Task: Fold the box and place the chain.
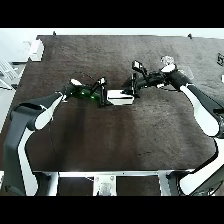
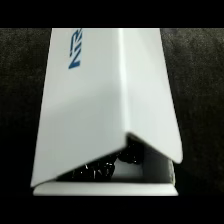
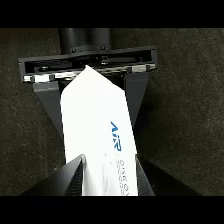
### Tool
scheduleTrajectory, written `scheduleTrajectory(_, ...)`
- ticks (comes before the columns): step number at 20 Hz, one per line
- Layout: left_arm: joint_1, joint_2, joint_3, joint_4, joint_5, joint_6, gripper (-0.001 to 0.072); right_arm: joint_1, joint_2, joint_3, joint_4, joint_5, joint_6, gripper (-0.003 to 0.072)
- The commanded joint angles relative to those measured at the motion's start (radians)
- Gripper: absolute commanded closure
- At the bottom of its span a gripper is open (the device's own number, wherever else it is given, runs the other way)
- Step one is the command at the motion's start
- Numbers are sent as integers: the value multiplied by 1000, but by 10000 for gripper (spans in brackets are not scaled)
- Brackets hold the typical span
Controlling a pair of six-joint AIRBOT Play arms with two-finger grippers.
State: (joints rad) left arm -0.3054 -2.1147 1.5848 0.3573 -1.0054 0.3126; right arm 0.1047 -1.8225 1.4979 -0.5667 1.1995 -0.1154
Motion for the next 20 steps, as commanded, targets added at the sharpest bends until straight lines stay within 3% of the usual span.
scheduleTrajectory(1, 1, 0, 1, 1, -1, 2, 236, 0, 0, 0, -21, -2, 11, 329)
scheduleTrajectory(13, 1, 0, 1, 1, 0, 2, 236, 44, 0, -31, -37, -55, 10, 328)
scheduleTrajectory(18, 1, 0, 1, 1, 1, 2, 236, 62, 0, -56, -36, 98, 40, 329)
scheduleTrajectory(20, 1, 0, 1, 1, 0, 2, 236, 57, 0, -79, -35, 102, 40, 329)
